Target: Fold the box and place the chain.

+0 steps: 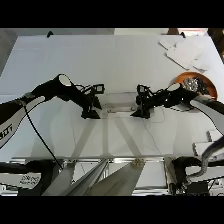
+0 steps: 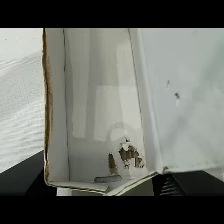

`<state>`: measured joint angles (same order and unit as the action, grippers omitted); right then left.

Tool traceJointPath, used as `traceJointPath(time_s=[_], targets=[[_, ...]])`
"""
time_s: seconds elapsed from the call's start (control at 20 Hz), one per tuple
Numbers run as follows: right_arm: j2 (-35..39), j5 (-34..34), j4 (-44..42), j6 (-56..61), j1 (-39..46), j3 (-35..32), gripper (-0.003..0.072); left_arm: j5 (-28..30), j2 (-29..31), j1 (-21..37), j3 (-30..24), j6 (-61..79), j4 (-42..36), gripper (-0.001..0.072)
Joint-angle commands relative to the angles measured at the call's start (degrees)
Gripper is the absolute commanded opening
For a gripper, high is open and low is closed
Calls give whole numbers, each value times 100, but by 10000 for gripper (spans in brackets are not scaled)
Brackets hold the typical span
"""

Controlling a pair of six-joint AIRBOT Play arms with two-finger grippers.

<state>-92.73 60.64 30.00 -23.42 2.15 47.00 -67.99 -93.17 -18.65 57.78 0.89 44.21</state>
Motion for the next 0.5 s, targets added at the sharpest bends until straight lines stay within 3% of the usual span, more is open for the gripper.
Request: traceJointPath(time_s=[0.0, 0.1, 0.2, 0.4, 0.45], targets=[[0, 2, 0, -4, -4, 2, 519, 7, 2, 33, -2, -61, -181, 561], [0, 2, 0, -4, -4, 2, 519, 2, 2, 20, -2, 249, -442, 557], [-2, 2, 0, -4, -4, 2, 519, -22, 2, -2, -2, 466, -765, 422], [0, 2, 0, -4, -4, 2, 519, -48, 2, -42, -2, 535, -866, 412], [-2, 2, 0, -4, -4, 2, 519, -50, 2, -42, -2, 535, -868, 350]])
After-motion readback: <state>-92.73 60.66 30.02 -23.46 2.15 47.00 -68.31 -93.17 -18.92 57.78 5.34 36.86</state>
